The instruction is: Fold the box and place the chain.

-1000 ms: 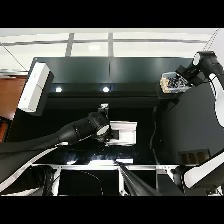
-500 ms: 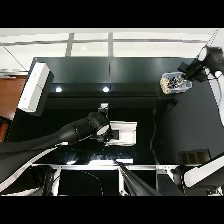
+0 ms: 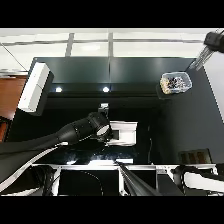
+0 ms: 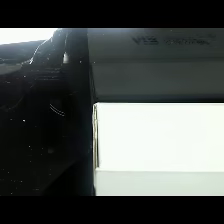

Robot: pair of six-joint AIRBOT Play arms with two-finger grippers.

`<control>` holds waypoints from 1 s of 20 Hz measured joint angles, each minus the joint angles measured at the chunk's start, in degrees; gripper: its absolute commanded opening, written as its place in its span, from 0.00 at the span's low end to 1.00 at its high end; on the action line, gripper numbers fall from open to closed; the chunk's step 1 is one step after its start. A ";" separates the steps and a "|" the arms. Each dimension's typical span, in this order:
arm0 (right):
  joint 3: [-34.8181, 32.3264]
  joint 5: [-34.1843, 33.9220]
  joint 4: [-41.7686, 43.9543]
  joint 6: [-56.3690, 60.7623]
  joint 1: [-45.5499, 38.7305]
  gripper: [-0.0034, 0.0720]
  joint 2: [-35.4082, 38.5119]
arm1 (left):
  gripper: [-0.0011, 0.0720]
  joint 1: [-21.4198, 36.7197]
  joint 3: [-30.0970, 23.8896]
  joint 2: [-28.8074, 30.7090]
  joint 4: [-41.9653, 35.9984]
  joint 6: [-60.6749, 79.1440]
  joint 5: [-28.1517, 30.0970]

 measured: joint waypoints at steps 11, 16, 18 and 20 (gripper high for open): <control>-21.46 17.25 19.61 -12.87 7.67 0.05 28.89 | 0.05 0.00 0.00 0.00 0.00 0.00 0.09; -36.26 22.21 27.02 -13.20 17.22 0.05 35.80 | 0.05 0.00 0.00 0.00 0.00 0.00 0.09; -39.71 22.82 29.94 -12.74 21.14 0.05 36.68 | 0.05 0.00 0.00 0.00 0.00 0.00 0.11; -41.66 22.45 32.81 -11.91 24.44 0.05 37.11 | 0.05 0.00 0.00 0.00 0.00 0.00 0.11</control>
